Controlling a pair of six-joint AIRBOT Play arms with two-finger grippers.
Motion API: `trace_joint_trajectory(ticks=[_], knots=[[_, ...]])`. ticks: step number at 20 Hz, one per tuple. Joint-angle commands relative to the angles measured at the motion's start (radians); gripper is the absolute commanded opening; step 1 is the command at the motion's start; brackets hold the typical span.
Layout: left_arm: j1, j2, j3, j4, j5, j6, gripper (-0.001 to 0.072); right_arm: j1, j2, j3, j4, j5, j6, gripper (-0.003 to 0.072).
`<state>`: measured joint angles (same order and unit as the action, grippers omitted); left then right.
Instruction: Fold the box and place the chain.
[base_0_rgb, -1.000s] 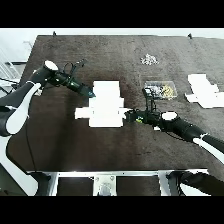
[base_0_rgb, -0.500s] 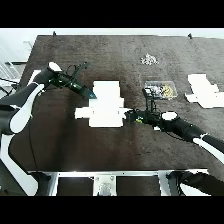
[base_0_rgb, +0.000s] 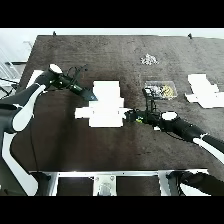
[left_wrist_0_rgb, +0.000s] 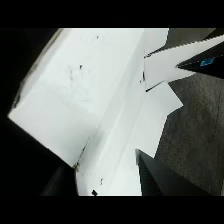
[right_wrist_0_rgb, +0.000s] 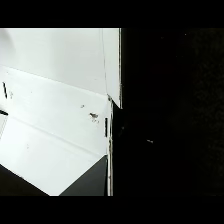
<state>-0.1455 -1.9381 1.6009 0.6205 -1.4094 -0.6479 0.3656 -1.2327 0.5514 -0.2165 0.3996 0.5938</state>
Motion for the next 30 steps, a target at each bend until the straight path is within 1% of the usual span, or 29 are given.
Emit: trace_joint_trajectory(ticks=[1, 2, 3, 6, 9, 10, 11, 12, 15, 16, 17, 18, 21, 22, 23, 24, 27, 30], knots=[[0.001, -0.007, 0.001, -0.022, -0.008, 0.013, 0.0484, 0.000, 0.000, 0.000, 0.000, 0.000, 0.000, 0.0010], [0.001, -0.007, 0.001, -0.021, -0.010, 0.013, 0.0467, 0.000, 0.000, 0.000, 0.000, 0.000, 0.000, 0.0010], [0.001, -0.007, 0.001, -0.014, -0.011, 0.018, 0.0360, 0.000, 0.000, 0.000, 0.000, 0.000, 0.000, 0.0010], [0.001, -0.008, 0.001, -0.012, -0.003, 0.022, 0.0354, 0.000, 0.000, 0.000, 0.000, 0.000, 0.000, 0.0011], [0.001, -0.013, 0.001, -0.008, -0.018, 0.029, 0.0344, 0.000, 0.000, 0.000, 0.000, 0.000, 0.000, 0.0011], [0.001, -0.013, 0.001, -0.008, -0.024, 0.032, 0.0276, 0.000, 0.000, 0.000, 0.000, 0.000, 0.000, 0.0010], [0.001, -0.013, 0.001, -0.008, -0.025, 0.042, 0.0140, 0.000, 0.000, 0.000, 0.000, 0.000, 0.000, 0.0010], [0.001, -0.013, 0.001, -0.013, -0.025, 0.048, 0.0127, 0.000, 0.000, 0.000, 0.000, 0.000, 0.000, 0.0011], [0.001, -0.013, 0.001, -0.039, -0.021, 0.056, 0.0127, 0.000, 0.000, 0.000, 0.000, 0.000, 0.000, 0.0011], [0.001, -0.013, 0.001, -0.053, -0.021, 0.056, 0.0115, 0.000, 0.000, 0.000, 0.000, 0.000, 0.000, 0.0011], [0.001, -0.013, 0.001, -0.060, -0.022, 0.066, 0.0059, 0.000, 0.000, 0.000, 0.000, 0.000, 0.000, 0.0011], [0.001, -0.013, 0.001, -0.059, -0.022, 0.068, 0.0027, 0.000, 0.000, 0.000, 0.000, 0.000, 0.000, 0.0011], [0.001, -0.013, 0.001, -0.057, -0.031, 0.088, 0.0021, 0.000, 0.000, 0.000, 0.000, 0.000, 0.000, 0.0013], [0.001, -0.013, 0.001, -0.058, -0.046, 0.114, 0.0021, 0.000, 0.000, 0.000, 0.000, 0.000, 0.000, 0.0115], [0.001, -0.013, 0.001, -0.058, -0.070, 0.152, 0.0020, -0.002, 0.001, 0.000, 0.000, 0.000, 0.000, 0.0257], [0.001, -0.012, 0.001, -0.057, -0.097, 0.192, 0.0019, -0.011, 0.001, 0.000, 0.000, 0.000, 0.000, 0.0302], [0.001, 0.001, 0.000, -0.057, -0.147, 0.301, 0.0016, -0.073, 0.010, 0.000, 0.000, 0.001, 0.000, 0.0302], [0.001, 0.029, -0.002, -0.048, -0.161, 0.387, 0.0015, -0.150, 0.034, 0.000, 0.000, 0.001, 0.000, 0.0302]])
